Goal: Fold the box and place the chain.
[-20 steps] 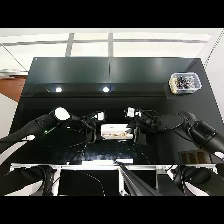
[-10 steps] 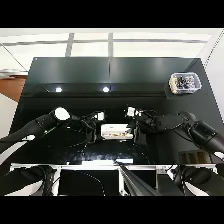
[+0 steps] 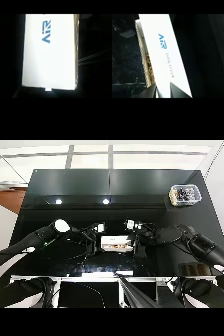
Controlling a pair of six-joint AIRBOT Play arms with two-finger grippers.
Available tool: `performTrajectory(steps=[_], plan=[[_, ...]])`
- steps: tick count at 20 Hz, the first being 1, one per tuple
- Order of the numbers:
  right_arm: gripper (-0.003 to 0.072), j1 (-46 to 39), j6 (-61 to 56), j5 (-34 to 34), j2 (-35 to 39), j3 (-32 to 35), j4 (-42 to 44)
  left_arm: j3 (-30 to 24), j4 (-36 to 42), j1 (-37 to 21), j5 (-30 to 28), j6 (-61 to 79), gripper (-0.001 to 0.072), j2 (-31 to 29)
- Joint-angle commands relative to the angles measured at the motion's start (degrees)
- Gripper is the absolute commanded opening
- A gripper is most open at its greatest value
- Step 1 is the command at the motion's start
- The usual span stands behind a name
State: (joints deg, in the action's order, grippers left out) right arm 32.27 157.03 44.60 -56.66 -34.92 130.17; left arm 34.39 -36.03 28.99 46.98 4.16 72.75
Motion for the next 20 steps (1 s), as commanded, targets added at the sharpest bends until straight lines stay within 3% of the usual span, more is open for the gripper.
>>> performTrajectory(steps=[1,14,15,16,20], plan=[[0.0208,1.4,-1.2,-2.5,0.0,0.1,0.1,0.0,0.0,0.0,0.1,0.2,0.0074,0.0],[0.0211,1.4,-5.6,-0.8,0.0,0.0,-0.3,0.0,0.0,0.0,0.1,0.1,0.0074,0.0],[0.0342,1.4,-6.0,-0.8,0.0,0.0,-0.5,0.0,0.0,0.0,0.1,0.1,0.0074,0.0],[0.0372,1.4,-6.8,-0.8,0.0,0.0,-1.2,0.0,0.0,0.0,0.1,0.1,0.0074,0.0],[0.03,1.4,-8.3,-0.7,0.0,0.0,-2.9,0.0,0.0,0.0,0.1,0.1,0.0074,0.0]])
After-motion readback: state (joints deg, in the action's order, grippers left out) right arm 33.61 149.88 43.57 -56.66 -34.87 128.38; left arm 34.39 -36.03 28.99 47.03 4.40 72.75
